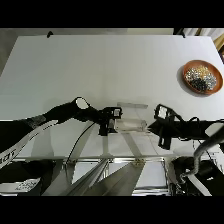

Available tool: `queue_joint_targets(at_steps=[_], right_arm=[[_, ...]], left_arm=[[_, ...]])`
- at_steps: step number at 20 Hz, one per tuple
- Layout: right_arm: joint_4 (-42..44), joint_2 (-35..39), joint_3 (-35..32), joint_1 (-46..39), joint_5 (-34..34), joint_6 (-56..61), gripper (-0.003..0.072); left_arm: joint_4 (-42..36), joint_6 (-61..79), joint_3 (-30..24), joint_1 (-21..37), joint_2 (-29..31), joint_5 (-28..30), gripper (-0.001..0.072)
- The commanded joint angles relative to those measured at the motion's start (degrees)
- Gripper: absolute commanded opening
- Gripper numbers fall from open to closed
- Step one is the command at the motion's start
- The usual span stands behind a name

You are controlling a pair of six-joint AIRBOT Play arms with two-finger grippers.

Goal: Fold the box and place the chain.

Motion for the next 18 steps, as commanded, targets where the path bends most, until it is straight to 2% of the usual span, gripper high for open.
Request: queue_joint_targets(at_steps=[1, 2, 5, 8, 9, 10, 11, 15, 18], right_arm=[[-17.1, 1.4, -0.5, 0.0, 6.5, -0.2, 0.0585], [-16.6, 1.4, -0.8, 0.0, 4.5, -0.2, 0.0607], [-15.8, 1.1, -1.7, 0.0, 0.5, -0.9, 0.0606], [-10.3, -1.0, -4.0, 0.0, -7.2, -9.5, 0.0603], [-7.2, -2.4, -4.6, 0.0, -9.6, -11.1, 0.0549], [-5.5, -4.3, -4.8, 0.1, -11.5, -12.4, 0.0459], [-5.4, -6.1, -4.9, 0.2, -13.4, -13.7, 0.0443], [-5.6, -12.5, -5.0, 0.2, -21.9, -15.5, 0.0444], [-8.5, -15.8, -5.3, 0.2, -22.4, -15.5, 0.0444]], left_arm=[[0.0, 0.0, 0.1, 0.0, 0.0, 0.0, 0.0397], [0.0, 0.0, 0.1, 0.0, 0.0, 0.0, 0.0397], [0.0, 0.0, 0.1, 0.0, 0.0, 0.0, 0.0397], [0.0, 0.0, 0.1, 0.0, 0.0, 0.0, 0.0397], [0.0, 0.0, 0.1, 0.0, 0.0, 0.0, 0.0397], [0.0, 0.0, 0.1, 0.0, 0.0, 0.0, 0.0397], [0.0, 0.0, 0.1, 0.0, 0.0, 0.0, 0.0397], [0.0, 0.0, 0.1, 0.0, 0.0, 0.0, 0.0397], [0.0, 0.0, 0.1, 0.0, 0.0, 0.0, 0.0397]])
